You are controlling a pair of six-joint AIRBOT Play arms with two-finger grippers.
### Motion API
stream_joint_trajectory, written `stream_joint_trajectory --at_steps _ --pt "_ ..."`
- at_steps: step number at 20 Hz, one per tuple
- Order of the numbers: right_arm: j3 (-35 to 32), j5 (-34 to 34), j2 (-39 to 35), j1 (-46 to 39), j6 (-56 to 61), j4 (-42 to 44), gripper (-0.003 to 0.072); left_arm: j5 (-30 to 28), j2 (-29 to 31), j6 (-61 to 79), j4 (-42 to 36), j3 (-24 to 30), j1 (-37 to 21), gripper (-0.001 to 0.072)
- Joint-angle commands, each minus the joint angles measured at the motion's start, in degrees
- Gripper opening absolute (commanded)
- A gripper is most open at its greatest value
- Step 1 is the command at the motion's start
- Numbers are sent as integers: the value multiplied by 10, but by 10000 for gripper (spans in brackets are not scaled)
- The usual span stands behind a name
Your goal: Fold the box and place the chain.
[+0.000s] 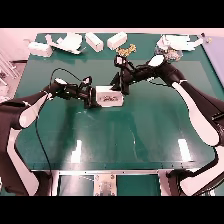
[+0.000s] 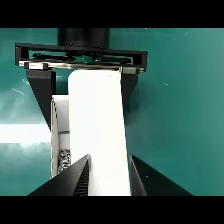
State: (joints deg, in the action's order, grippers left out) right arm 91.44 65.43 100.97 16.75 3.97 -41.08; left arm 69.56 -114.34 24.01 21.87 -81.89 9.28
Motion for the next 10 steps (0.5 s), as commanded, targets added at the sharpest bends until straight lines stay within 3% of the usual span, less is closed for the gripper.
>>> stream_joint_trajectory --at_steps 1,5,8,10 --pt "0 2 7 0 1 0 294 0 0 0 0 -1 0 579" --pt "0 3 10 0 1 0 286 0 0 0 0 -1 0 579" --pt "1 21 10 0 1 0 199 0 0 0 0 -1 0 579" --pt "1 30 10 0 1 0 199 0 0 0 0 -1 0 579"
